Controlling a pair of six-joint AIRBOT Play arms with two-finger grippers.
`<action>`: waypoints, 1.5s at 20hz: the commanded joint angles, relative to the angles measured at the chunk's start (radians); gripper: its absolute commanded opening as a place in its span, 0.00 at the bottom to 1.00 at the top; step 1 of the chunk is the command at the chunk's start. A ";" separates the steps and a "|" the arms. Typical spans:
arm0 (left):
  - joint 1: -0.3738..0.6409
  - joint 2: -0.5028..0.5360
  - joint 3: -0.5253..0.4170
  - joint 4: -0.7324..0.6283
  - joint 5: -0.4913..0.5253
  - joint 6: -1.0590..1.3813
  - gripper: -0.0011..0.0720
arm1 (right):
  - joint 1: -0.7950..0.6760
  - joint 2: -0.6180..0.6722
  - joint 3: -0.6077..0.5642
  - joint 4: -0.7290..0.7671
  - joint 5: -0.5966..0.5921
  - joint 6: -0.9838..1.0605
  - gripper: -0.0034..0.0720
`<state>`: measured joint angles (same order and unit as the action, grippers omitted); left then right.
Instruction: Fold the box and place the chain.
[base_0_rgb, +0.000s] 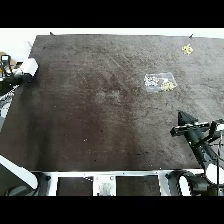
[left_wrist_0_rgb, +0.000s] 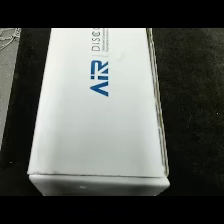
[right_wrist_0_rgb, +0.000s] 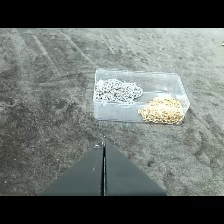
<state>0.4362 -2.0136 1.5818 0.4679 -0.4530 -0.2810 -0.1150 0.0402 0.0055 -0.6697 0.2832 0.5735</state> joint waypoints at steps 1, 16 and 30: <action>0.001 -0.004 0.000 -0.005 0.010 -0.021 1.00 | 0.000 0.000 0.000 0.000 0.001 0.000 0.05; 0.001 0.537 0.016 0.009 -0.172 -0.140 0.59 | 0.000 0.000 0.000 0.000 -0.004 0.000 0.05; -0.138 1.181 -0.646 -0.208 0.001 0.032 0.02 | 0.000 0.000 0.000 0.000 -0.142 0.000 0.05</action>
